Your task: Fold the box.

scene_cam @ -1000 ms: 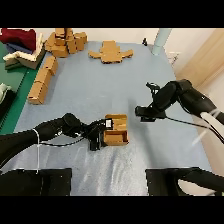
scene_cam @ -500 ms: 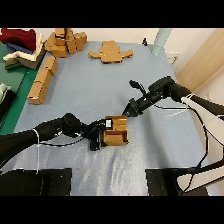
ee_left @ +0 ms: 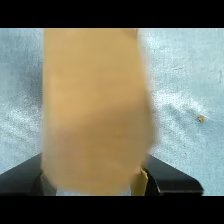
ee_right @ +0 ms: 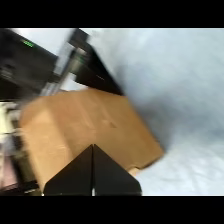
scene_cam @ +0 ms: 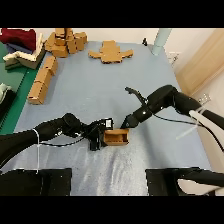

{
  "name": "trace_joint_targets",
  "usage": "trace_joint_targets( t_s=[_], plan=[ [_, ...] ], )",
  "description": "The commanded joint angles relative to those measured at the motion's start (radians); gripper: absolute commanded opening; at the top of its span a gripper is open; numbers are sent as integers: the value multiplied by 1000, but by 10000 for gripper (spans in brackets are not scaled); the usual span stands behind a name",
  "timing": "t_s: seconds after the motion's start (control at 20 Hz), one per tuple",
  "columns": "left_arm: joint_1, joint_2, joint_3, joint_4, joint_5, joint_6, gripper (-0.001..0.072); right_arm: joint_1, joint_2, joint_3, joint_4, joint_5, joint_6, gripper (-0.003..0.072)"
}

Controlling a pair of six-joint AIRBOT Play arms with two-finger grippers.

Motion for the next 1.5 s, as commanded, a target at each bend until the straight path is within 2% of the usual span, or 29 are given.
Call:
trace_joint_targets(
  t_s=[0.0, 0.3, 0.55, 0.85, 1.15, 1.2, 1.25, 1.3, 1.35, 1.45],
  plan=[
    [0, 0, 1, 0, 0, 0, 464, 78, 151, -134, -142, 278, -12, 6],
    [0, 0, 1, 0, 0, 0, 464, 261, 320, -251, -181, 509, -64, 6],
    [0, 0, 1, 0, 0, 0, 464, 477, 412, -343, -329, 722, -68, 6],
    [0, 0, 1, 0, 0, 0, 464, 586, 464, -389, -478, 768, -41, 6],
    [0, 0, 1, 0, 0, 0, 464, 604, 465, -433, -665, 820, -42, 8],
    [0, 0, 1, 0, 0, 0, 464, 604, 465, -433, -677, 820, -43, 32],
    [0, 0, 1, 0, 0, 0, 464, 604, 466, -432, -681, 820, -54, 162],
    [0, 0, 1, 0, 0, 0, 464, 604, 471, -432, -681, 820, -74, 350],
    [0, 0, 1, 0, 0, 0, 464, 604, 477, -430, -680, 819, -83, 398],
    [0, 0, 1, 0, 0, 0, 464, 604, 484, -419, -680, 814, -96, 421]
  ],
)
